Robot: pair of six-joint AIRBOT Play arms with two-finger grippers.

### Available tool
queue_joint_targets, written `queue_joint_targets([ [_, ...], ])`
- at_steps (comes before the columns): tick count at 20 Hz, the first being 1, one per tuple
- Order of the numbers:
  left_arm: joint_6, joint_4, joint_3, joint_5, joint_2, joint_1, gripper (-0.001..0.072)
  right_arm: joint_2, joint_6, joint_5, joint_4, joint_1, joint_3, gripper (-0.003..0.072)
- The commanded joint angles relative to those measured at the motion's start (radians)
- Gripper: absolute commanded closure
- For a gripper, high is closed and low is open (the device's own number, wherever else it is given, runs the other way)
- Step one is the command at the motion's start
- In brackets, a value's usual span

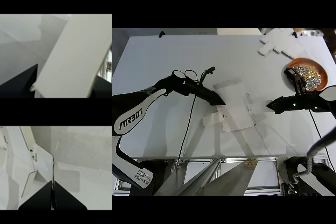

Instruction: Fold the box and place the chain.

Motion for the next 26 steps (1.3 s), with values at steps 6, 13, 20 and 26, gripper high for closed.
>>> queue_joint_targets([
  [6,0.055,0.007,0.002,0.050,-0.001,-0.022,0.0701,0.001,0.000,0.002,-0.017,0.001,0.000,0.0668],
  [13,0.364,0.013,0.003,0.095,0.048,-0.024,0.0702,0.025,0.002,0.074,0.045,0.001,0.000,0.0422],
  [20,0.455,0.347,0.003,0.074,0.257,-0.081,0.0706,0.237,0.004,0.092,0.072,0.000,0.013,0.0403],
  [26,0.301,0.320,-0.021,0.049,0.519,-0.088,0.0711,0.438,0.004,0.228,0.037,0.000,0.013,0.0407],
])
